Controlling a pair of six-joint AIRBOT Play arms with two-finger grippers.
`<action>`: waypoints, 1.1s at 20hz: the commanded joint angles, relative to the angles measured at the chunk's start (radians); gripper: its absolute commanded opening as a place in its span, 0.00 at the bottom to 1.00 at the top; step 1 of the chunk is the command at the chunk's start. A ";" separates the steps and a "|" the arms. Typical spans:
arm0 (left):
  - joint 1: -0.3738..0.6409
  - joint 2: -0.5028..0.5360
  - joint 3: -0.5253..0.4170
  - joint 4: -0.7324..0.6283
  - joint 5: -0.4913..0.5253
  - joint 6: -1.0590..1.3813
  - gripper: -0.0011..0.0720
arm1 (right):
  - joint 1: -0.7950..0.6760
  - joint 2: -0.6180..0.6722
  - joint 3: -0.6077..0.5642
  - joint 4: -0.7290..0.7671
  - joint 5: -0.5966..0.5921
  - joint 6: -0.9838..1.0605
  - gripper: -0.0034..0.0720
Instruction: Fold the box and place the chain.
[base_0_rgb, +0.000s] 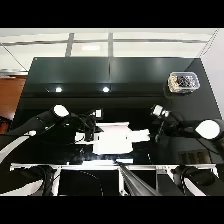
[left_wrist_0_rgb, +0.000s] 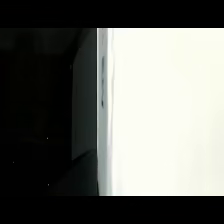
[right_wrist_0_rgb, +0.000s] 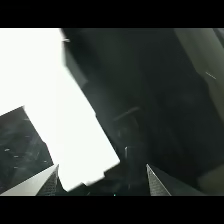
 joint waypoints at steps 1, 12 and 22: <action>-0.007 0.003 -0.008 0.031 0.038 0.016 0.05 | 0.126 -0.034 -0.053 0.029 -0.056 -0.084 0.88; -0.007 0.003 -0.008 0.034 0.030 0.017 0.05 | 0.332 -0.260 -0.071 0.225 -0.119 -0.372 0.88; -0.007 0.003 -0.008 0.034 0.031 0.017 0.05 | 0.404 -0.277 -0.071 0.267 -0.285 -0.402 0.88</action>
